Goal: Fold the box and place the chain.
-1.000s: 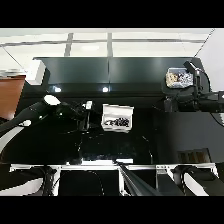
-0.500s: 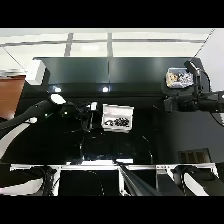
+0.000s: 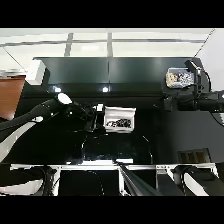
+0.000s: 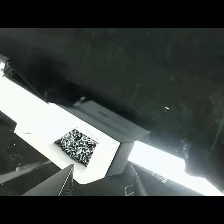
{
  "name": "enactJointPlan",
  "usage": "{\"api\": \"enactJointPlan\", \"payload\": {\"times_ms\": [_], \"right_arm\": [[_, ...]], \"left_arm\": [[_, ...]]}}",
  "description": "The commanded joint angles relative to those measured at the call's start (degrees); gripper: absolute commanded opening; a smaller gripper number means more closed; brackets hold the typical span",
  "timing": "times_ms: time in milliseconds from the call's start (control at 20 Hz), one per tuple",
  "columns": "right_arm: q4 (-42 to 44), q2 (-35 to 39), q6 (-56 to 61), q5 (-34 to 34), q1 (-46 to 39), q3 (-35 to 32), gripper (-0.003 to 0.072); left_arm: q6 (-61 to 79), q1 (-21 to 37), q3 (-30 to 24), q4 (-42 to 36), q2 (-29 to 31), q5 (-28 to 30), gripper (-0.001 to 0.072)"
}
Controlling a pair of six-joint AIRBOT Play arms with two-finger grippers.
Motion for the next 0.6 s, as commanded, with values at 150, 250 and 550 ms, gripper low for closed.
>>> {"api": "enactJointPlan", "payload": {"times_ms": [150, 250, 550], "right_arm": [[4.63, -4.39, 0.57, -17.0, 7.67, -1.97, 0.0707], [8.46, -10.1, 0.74, -27.65, 12.39, -1.88, 0.0703], [7.72, -19.3, -21.97, -18.53, 19.52, -1.2, 0.07]], "left_arm": [[-0.63, -0.39, 0.2, 0.15, -0.15, 0.61, 0.0399], [-0.63, -0.39, 0.2, 0.15, -0.15, 0.61, 0.0399], [-0.63, -0.39, 0.2, 0.15, -0.15, 0.59, 0.04]]}}
